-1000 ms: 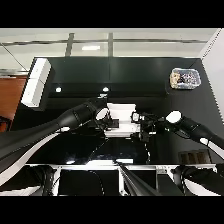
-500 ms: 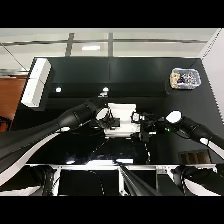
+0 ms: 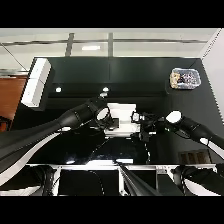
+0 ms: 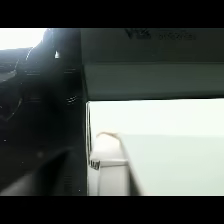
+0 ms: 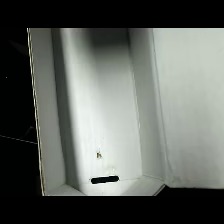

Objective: Fold the box and place the chain.

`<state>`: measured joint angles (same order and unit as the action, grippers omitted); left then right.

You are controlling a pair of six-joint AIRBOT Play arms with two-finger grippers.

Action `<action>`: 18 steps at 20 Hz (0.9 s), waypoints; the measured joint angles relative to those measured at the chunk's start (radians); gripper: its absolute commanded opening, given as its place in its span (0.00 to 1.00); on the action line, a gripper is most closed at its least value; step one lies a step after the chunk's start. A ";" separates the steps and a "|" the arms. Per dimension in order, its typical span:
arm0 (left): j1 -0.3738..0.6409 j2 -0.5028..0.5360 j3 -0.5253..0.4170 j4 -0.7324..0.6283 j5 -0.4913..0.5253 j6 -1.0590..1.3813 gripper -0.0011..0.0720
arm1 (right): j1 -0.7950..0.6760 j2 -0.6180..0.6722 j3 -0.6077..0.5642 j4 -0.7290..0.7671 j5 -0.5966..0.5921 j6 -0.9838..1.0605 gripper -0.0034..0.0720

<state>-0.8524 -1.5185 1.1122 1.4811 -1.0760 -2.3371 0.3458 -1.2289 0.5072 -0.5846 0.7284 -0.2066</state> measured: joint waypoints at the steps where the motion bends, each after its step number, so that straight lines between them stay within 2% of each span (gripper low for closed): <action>1: 0.000 0.000 0.000 0.001 0.002 0.000 0.33 | 0.000 0.000 0.000 0.000 0.000 0.000 0.07; 2: 0.000 0.000 0.000 0.002 0.002 -0.001 0.13 | 0.000 0.000 0.000 0.000 0.000 0.000 0.07; 3: 0.000 0.000 0.000 0.005 -0.004 0.001 0.05 | 0.000 0.000 0.000 0.000 0.000 0.000 0.07; 8: 0.000 0.000 0.000 0.004 0.001 0.019 0.05 | 0.000 0.000 0.000 0.001 0.000 0.002 0.07; 9: 0.000 0.000 0.000 0.004 0.001 0.021 0.05 | 0.000 0.000 0.000 0.001 0.000 0.002 0.17; 10: 0.000 0.000 0.000 0.003 0.002 0.023 0.05 | 0.000 0.000 0.000 0.001 0.000 0.002 0.40; 12: 0.000 0.000 0.000 0.003 0.002 0.027 0.05 | 0.000 0.000 0.000 0.000 -0.008 0.011 0.66; 13: 0.000 0.000 0.000 0.004 0.003 0.028 0.05 | 0.000 0.000 0.000 0.000 -0.015 0.027 0.86; 18: 0.000 0.001 0.000 -0.002 0.004 0.027 0.05 | 0.000 0.019 -0.001 -0.027 -0.056 0.080 0.85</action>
<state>-0.8520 -1.5177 1.1122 1.4796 -1.0718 -2.3100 0.3462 -1.2098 0.5060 -0.6117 0.6720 -0.1261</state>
